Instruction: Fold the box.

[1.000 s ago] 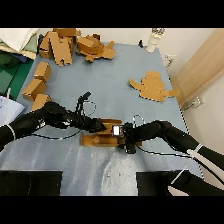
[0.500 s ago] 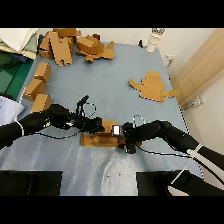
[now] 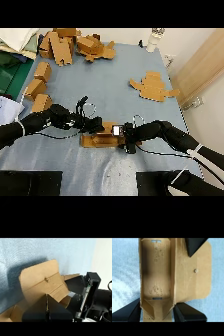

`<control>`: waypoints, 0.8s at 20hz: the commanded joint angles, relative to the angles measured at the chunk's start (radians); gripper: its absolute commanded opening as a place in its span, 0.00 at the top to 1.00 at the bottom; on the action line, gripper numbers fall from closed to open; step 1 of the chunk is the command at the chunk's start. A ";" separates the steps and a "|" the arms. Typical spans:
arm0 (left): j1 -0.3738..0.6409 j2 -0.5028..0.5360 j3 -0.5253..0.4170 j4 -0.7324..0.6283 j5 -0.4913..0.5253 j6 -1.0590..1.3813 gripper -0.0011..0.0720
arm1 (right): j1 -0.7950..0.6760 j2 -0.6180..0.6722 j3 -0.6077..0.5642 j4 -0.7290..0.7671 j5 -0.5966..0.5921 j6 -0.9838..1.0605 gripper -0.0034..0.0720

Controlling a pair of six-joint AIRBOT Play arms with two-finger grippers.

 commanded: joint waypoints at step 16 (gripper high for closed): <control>0.147 0.222 0.076 0.170 -0.127 0.415 0.97 | 0.000 0.000 0.000 0.000 0.002 0.000 0.24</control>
